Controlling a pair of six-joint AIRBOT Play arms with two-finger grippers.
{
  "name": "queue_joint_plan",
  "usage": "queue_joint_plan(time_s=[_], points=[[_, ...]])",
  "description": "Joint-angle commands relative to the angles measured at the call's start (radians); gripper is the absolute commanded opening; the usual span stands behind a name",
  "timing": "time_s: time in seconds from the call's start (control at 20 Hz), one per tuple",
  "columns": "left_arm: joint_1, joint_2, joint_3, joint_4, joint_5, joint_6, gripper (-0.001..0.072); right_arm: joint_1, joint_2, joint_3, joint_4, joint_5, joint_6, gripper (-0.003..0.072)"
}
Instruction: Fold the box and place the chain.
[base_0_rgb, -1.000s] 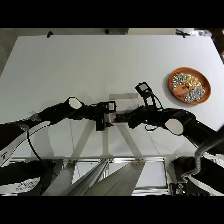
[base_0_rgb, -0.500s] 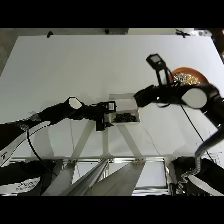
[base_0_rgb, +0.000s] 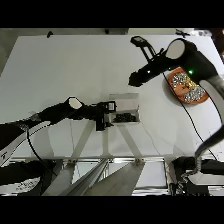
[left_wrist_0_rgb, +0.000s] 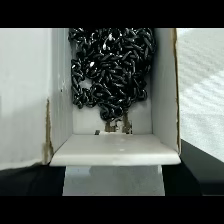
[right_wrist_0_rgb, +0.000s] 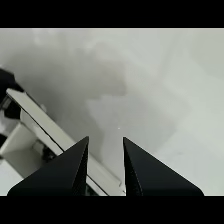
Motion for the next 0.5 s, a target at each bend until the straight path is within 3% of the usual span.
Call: queue_joint_plan(time_s=[0.0,0.15,0.45], points=[[0.0,0.001,0.0,0.0,0.0,0.0,0.0388,-0.001,-0.152,0.097,0.051,0.216,-0.123,0.0215],[0.0,0.001,0.0,0.0,0.0,0.0,0.0388,0.018,-0.192,0.096,0.049,0.33,-0.245,0.0216],[0.0,0.001,0.0,0.0,0.0,0.0,0.0388,0.07,-0.193,0.096,0.049,0.372,-0.368,0.0218]])
